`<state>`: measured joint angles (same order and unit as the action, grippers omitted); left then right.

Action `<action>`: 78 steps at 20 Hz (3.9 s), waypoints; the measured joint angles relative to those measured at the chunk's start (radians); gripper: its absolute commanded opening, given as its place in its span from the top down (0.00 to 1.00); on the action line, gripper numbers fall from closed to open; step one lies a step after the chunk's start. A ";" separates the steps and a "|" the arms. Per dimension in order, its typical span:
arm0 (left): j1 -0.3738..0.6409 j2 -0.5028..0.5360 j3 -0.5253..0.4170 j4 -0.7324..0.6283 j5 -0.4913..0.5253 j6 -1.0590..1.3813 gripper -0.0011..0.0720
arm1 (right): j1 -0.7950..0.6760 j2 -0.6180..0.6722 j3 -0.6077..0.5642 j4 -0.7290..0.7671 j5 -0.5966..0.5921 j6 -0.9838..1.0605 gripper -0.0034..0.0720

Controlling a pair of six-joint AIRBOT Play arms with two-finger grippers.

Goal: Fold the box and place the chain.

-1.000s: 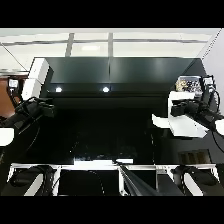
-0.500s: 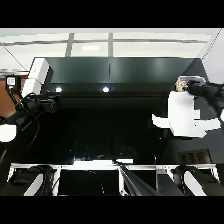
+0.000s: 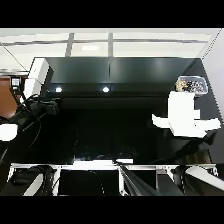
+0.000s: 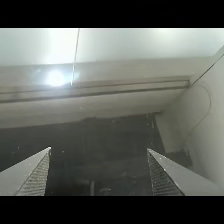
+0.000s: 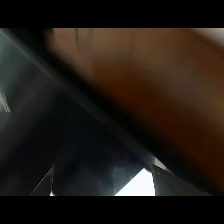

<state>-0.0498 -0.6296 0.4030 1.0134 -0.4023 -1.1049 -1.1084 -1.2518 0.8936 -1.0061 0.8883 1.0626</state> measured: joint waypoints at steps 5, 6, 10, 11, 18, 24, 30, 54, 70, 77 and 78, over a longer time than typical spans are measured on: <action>0.000 -0.028 0.000 -0.005 -0.026 0.000 0.01 | -0.038 -0.143 0.065 0.032 0.322 -0.218 0.00; 0.000 -0.034 0.000 -0.005 -0.026 0.000 0.01 | -0.019 -0.154 0.071 0.034 0.336 -0.249 0.00; 0.000 -0.053 0.000 -0.005 -0.029 0.001 0.01 | 0.087 -0.178 0.085 0.008 0.319 -0.328 0.50; 0.000 -0.057 0.000 -0.005 -0.030 0.001 0.01 | 0.109 -0.180 0.087 -0.008 0.319 -0.336 0.95; 0.000 -0.068 0.000 -0.006 -0.033 0.001 0.01 | 0.172 -0.176 0.102 -0.031 0.437 -0.359 0.94; 0.000 -0.071 0.000 -0.048 -0.053 0.000 0.01 | 0.201 -0.050 -0.022 0.291 0.565 -0.381 0.94; -0.078 -0.121 0.013 -0.195 -0.086 0.022 0.02 | 0.465 0.261 -0.397 0.597 0.346 -0.430 0.94; -0.157 -1.056 0.525 -0.508 -1.001 0.556 0.72 | 1.309 0.426 -0.630 0.768 -0.199 -0.386 0.94; -0.256 -0.832 0.469 -0.465 -0.843 0.814 0.95 | 1.212 0.425 -0.298 0.214 0.126 -0.434 0.05; -0.415 -0.807 0.404 -0.415 -0.565 1.141 0.95 | 1.352 0.423 -0.369 0.135 0.111 -0.604 0.05; -0.425 -0.812 0.401 -0.413 -0.539 1.156 0.95 | 1.370 0.423 -0.383 0.120 0.103 -0.628 0.05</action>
<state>-0.4751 -1.4418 0.8043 0.6003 -0.9409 0.0513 0.2619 -0.8288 0.5102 -0.8860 0.9916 0.4343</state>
